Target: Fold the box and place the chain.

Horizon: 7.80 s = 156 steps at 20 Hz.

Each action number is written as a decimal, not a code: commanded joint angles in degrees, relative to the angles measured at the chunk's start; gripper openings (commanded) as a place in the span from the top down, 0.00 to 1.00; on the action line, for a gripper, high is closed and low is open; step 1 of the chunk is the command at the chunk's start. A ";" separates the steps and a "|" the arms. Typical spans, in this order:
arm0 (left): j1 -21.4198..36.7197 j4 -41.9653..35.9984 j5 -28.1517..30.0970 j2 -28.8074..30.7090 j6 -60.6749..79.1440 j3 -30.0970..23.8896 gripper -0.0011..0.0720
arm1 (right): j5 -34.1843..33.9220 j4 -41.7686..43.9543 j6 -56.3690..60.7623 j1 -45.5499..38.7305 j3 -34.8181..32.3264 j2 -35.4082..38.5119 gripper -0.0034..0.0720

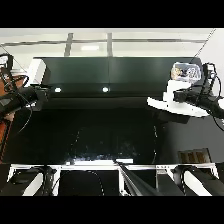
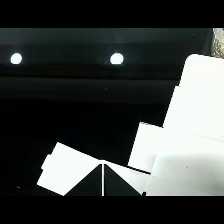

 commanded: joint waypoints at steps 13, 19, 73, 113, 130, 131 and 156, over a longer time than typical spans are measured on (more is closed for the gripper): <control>-0.02 -2.05 -0.70 -3.34 -0.02 -0.35 0.95 | -0.39 0.83 0.00 0.07 -0.02 0.00 0.93; -2.16 -4.22 -0.70 -9.81 -0.02 -0.35 0.95 | -8.57 10.78 0.15 0.07 -0.02 0.00 0.93; -9.38 -17.73 -14.43 -26.82 6.84 7.21 0.01 | -9.84 32.11 -21.59 21.40 -15.50 -2.80 0.93; -20.04 -17.35 -52.59 -64.37 16.94 45.24 0.95 | 8.24 20.52 -20.59 16.31 -6.69 -2.71 0.04; -28.74 -5.99 -22.86 -49.90 53.57 25.83 0.95 | 19.28 -14.73 -35.85 22.71 -0.74 -2.80 0.04; -29.35 -6.29 -21.57 -50.05 53.62 25.86 0.95 | 19.30 -14.67 -35.85 22.71 -0.76 -2.80 0.04; -29.64 -6.40 -21.44 -50.58 53.09 25.90 0.95 | 7.17 -3.93 -40.76 35.08 -5.55 -9.46 0.00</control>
